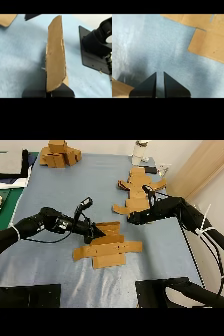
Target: Fold the box.
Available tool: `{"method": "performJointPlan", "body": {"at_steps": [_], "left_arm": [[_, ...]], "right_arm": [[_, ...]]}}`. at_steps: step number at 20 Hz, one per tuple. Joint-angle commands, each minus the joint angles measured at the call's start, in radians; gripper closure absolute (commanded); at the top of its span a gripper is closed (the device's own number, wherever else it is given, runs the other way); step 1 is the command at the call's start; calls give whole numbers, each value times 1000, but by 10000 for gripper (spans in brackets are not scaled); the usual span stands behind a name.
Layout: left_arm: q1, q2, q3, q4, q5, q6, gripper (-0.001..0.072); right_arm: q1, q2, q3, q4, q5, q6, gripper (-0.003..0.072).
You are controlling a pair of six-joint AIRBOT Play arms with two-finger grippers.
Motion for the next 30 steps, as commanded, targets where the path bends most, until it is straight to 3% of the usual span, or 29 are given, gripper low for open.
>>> {"method": "performJointPlan", "body": {"at_steps": [1, 18, 20, 30], "left_arm": [[-80, 8, 0, -29, 105, 157, 698], [-98, 9, -136, -74, 141, 265, 698], [-98, 9, -143, -74, 141, 264, 697], [-98, 9, -148, -9, 142, 226, 696]], "right_arm": [[3, -1, 10, 8, 30, 23, 547], [14, -1, -39, 38, 73, 22, 548], [14, -1, -39, 43, 73, 20, 681], [14, -1, -39, 46, 40, 20, 682]]}}
